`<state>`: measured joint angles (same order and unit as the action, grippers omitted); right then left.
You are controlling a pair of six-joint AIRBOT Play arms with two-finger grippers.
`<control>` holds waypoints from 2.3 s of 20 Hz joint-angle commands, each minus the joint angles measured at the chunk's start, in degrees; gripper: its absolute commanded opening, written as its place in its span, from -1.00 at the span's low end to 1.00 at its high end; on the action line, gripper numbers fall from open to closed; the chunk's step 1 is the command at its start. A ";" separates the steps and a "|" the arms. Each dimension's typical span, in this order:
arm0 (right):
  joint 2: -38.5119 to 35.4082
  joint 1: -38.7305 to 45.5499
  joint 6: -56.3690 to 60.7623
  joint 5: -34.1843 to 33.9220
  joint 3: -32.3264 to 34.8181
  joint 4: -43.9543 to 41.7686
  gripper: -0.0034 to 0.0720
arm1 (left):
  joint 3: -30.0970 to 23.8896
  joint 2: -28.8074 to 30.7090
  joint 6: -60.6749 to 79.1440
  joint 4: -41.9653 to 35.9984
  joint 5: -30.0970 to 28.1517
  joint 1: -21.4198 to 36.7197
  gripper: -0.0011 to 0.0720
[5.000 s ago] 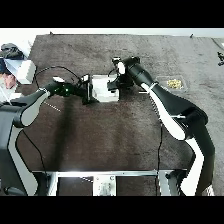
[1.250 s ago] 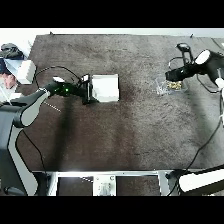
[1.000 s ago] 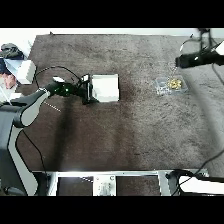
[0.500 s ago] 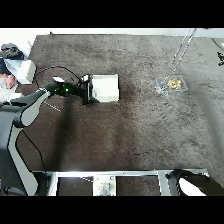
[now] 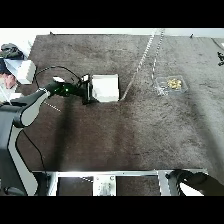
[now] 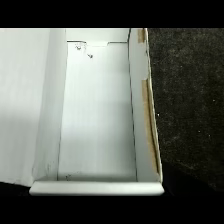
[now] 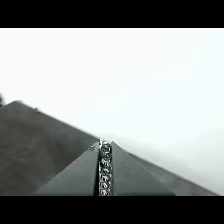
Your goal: Fold the box and place the chain.
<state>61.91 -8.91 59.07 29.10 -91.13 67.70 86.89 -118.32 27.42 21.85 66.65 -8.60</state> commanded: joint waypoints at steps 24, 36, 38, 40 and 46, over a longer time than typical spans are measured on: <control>7.06 -11.87 0.07 -20.55 -0.07 -2.45 -0.99 | 0.00 0.04 0.02 0.02 -0.02 0.00 -0.02; 13.29 -12.70 0.09 -19.50 -0.07 -4.15 -0.99 | 0.02 0.04 0.02 0.02 0.00 0.00 -0.02; 14.47 -12.70 1.20 -18.45 -0.04 -4.15 -0.99 | 0.02 0.04 0.02 0.02 -0.04 0.00 -0.02; 15.98 -12.70 1.86 -14.21 -0.04 -4.15 -0.99 | 0.00 0.04 0.02 0.02 0.00 0.00 -0.02; 21.86 -12.68 2.67 4.11 0.13 -4.07 -0.99 | 0.02 0.04 0.02 0.02 -0.02 0.00 -0.02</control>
<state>80.88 -21.54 61.32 24.01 -91.07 63.66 86.89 -118.32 27.42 21.87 66.65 -8.60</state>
